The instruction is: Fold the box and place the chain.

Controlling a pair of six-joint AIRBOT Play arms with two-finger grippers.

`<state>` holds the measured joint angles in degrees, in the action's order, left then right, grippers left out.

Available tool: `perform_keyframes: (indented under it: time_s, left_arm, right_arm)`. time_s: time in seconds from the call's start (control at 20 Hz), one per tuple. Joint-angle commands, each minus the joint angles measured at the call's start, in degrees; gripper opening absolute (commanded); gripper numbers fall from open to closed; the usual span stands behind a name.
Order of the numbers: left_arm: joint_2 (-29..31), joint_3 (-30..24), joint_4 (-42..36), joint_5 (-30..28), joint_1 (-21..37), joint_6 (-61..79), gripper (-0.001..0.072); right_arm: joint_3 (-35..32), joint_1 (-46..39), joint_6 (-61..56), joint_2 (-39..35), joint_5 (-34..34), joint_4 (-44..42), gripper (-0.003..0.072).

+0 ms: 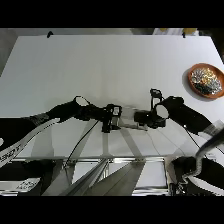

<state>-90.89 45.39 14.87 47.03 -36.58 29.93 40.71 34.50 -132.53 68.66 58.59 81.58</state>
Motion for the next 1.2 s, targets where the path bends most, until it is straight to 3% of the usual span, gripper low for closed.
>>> perform_keyframes:
  time_s: [0.0, 0.3, 0.4, 0.5, 0.55, 0.7, 0.75, 0.8, 0.85, 0.9, 1.1, 1.15]
  left_arm:
    - [0.0, 0.0, 0.0, 0.0, 0.0, 0.0, 0.0015]
    - [0.0, 0.0, 0.0, -0.1, 0.0, 0.0, 0.0015]
    - [0.0, 0.0, 0.0, 0.0, 0.0, 0.0, 0.0015]
    - [0.0, 0.0, 0.0, -0.1, 0.0, 0.0, 0.0015]
    - [0.0, 0.0, 0.0, 0.0, 0.0, 0.0, 0.0015]
    - [0.0, 0.0, 0.0, -0.1, 0.0, 0.0, 0.0015]
    - [0.0, 0.0, 0.0, 0.0, 0.0, 0.0, 0.0015]
    - [0.0, 0.0, 0.0, -0.1, 0.0, 0.0, 0.0015]
    - [0.0, 0.0, 0.0, -0.1, 0.0, 0.0, 0.0015]
    - [0.0, 0.0, 0.0, 0.0, 0.0, 0.0, 0.0015]
    - [0.0, 0.0, 0.0, 0.0, 0.0, 0.0, 0.0015]
    - [0.0, 0.0, 0.0, 0.0, 0.0, 0.0, 0.0015]
  right_arm:
    - [1.3, 1.7, -4.2, 2.4, 2.1, 2.1, 0.0286]
    - [1.3, 4.5, -5.6, 5.0, 2.4, 2.7, 0.0255]
    - [1.3, 4.7, -5.6, 5.1, 1.7, 2.7, 0.0167]
    - [1.3, 4.7, -5.6, 5.1, 1.8, 2.8, 0.0142]
    - [1.3, 4.7, -5.4, 5.1, 1.7, 3.0, 0.0057]
    - [1.3, 4.7, -5.4, 5.0, 1.7, 4.9, 0.0017]
    - [1.3, 4.7, -4.7, 5.0, 1.7, 5.5, 0.0026]
    - [1.3, 4.7, -3.2, 5.0, 1.6, 5.7, 0.0138]
    - [1.3, 4.7, -1.8, 4.6, 1.6, 6.3, 0.0305]
    - [1.3, 4.7, -1.9, 3.8, 1.6, 7.2, 0.0342]
    - [1.3, 4.3, -1.9, -0.9, 0.6, 9.9, 0.0353]
    - [1.3, 3.9, -2.0, -1.4, 0.8, 9.9, 0.0408]
